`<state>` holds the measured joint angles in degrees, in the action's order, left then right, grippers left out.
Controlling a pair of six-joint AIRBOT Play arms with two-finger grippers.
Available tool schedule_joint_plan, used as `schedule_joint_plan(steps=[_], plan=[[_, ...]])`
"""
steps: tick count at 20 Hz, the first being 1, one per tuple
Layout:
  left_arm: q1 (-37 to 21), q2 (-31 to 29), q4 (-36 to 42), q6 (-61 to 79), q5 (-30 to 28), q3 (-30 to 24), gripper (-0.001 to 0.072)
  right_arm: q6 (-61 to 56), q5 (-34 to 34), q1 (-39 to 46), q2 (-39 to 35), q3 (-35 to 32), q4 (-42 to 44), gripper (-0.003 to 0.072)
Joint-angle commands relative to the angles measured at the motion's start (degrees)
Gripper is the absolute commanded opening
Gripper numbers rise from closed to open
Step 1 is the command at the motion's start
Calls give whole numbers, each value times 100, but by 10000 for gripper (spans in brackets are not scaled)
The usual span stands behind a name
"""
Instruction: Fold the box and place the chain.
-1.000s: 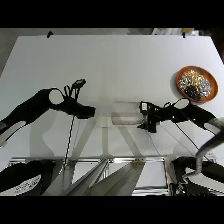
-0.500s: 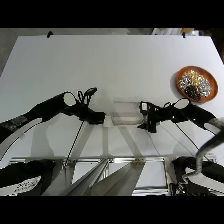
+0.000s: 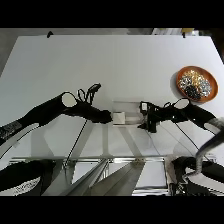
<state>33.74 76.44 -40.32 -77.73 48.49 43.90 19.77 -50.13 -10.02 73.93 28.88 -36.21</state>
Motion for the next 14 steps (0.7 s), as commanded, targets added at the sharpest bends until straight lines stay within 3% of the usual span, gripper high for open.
schedule_joint_plan(steps=[1, 11, 14], plan=[[101, -22, 151, 13, -155, 133, 290, 0, -2, 2, -2, 4, 0, 402], [151, -17, -28, -232, -125, 199, 295, 0, -2, 2, -2, 4, 0, 402], [310, -11, -826, -839, -129, 400, 301, 0, -4, 2, -2, 4, 0, 402]])
